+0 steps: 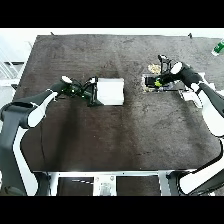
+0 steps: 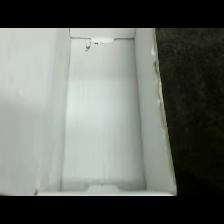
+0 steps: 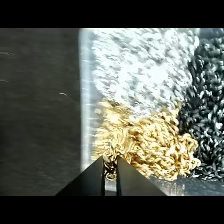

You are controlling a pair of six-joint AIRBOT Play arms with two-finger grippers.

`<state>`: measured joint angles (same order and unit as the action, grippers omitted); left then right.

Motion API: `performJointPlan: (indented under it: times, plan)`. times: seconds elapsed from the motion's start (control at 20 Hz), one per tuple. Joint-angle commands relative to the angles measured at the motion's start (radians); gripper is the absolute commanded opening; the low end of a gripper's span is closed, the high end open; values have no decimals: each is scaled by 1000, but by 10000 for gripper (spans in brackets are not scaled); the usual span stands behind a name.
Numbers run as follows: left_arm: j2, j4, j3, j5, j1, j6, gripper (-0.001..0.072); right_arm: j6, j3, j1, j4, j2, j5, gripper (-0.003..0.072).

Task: Fold the box and place the chain.

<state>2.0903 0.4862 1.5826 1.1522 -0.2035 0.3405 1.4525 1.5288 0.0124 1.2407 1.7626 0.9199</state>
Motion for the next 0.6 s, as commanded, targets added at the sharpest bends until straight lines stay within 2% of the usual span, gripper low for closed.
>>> performJointPlan:
  times: [0.0,0.3,0.55]
  plan:
    - [0,0,0,-1,1,0,531,5,14,0,15,-101,26,14]
    - [0,0,0,-1,1,0,531,-29,15,28,35,-421,21,14]
    - [0,0,0,-1,1,0,532,-44,16,56,40,-542,-5,14]
